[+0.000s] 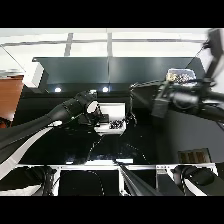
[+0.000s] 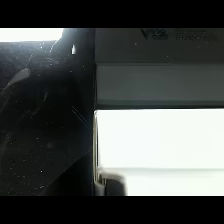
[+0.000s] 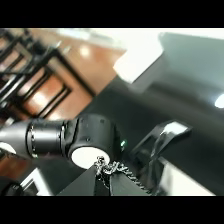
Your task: Fold the box and place the chain.
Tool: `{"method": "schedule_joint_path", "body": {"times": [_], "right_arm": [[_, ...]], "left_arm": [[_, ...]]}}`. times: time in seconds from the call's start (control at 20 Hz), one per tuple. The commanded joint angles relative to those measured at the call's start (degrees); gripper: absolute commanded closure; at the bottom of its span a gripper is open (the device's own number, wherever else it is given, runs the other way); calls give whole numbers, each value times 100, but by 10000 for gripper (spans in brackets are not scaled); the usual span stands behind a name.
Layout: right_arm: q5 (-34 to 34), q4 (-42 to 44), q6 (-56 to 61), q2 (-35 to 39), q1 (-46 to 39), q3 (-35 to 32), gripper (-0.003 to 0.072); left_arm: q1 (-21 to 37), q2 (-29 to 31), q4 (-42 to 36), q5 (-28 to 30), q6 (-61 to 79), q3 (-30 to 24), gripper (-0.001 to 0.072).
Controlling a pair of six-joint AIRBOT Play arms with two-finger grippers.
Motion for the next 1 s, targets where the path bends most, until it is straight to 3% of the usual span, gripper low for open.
{"method": "schedule_joint_path", "body": {"times": [0.0, 0.35, 0.4, 0.45, 0.5, 0.7, 0.85, 0.9, 0.95], "right_arm": [[-33, 105, 35, -645, 461, 31, 669], [15, -964, 212, -1386, 595, -74, 667], [13, -964, 289, -1471, 595, -138, 608], [17, -973, 332, -1530, 595, -197, 391], [39, -1084, 334, -1545, 592, -221, 372], [931, -1884, 332, -1447, -83, -190, 372], [1353, -3213, 317, -1447, -527, -337, 372], [1126, -3635, 214, -1447, -533, -546, 241], [782, -3834, 83, -1453, -527, -822, -19]], "left_arm": [[0, 2, 0, 0, 0, 0, 679], [0, 2, 0, -2, 0, 0, 679], [0, 2, 0, -2, 0, 0, 679], [0, 2, 0, 0, 0, 0, 679], [0, 2, 0, 0, 0, 0, 679], [0, 2, 0, 0, 0, 0, 679], [0, 2, 0, 0, 0, 0, 679], [0, 2, 0, 0, 0, 0, 679], [0, 2, 0, 0, 0, 0, 679]]}}
